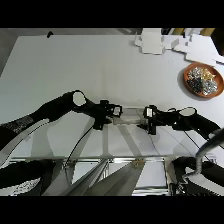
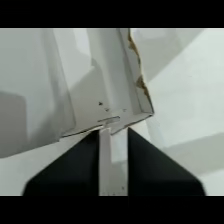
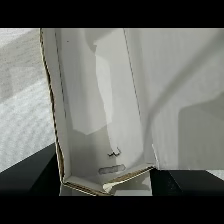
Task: Fold the box and place the chain.
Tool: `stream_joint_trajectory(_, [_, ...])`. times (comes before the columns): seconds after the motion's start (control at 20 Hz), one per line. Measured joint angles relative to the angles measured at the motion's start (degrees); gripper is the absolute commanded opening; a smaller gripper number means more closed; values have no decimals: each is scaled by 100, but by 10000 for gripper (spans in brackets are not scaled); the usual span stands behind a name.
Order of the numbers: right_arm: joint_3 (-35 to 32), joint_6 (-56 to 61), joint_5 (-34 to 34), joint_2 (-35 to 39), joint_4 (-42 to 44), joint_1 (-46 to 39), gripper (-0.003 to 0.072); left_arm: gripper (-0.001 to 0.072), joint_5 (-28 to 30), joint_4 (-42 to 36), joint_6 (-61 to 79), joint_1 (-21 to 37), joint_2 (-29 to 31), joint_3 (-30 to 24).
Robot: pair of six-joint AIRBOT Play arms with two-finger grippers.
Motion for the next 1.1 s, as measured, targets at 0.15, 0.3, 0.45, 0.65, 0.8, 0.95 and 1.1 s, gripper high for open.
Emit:
stream_joint_trajectory(0.15, [0, 0, 2, 0, 0, 0, 413, 66, 87, -282, 7, -13, -2, 0])
stream_joint_trajectory(0.3, [0, 0, 0, 0, 2, 0, 413, 68, 129, -490, 7, -59, -42, 0])
stream_joint_trajectory(0.45, [0, 0, 2, 0, 0, 0, 413, 245, 192, -636, -15, -133, -151, 0])
stream_joint_trajectory(0.65, [0, -2, 4, 0, 0, 0, 413, 293, 245, -680, -352, -190, -199, 2])
stream_joint_trajectory(0.8, [0, -2, 2, 0, 0, 0, 413, 245, 299, -527, -968, -199, -133, 0])
stream_joint_trajectory(0.95, [0, 0, 2, 0, 0, 0, 413, 55, 219, -321, -1530, -201, 94, -2])
stream_joint_trajectory(1.1, [0, -2, 0, 0, 0, 0, 413, 6, 46, 66, -2232, -164, 494, -2])
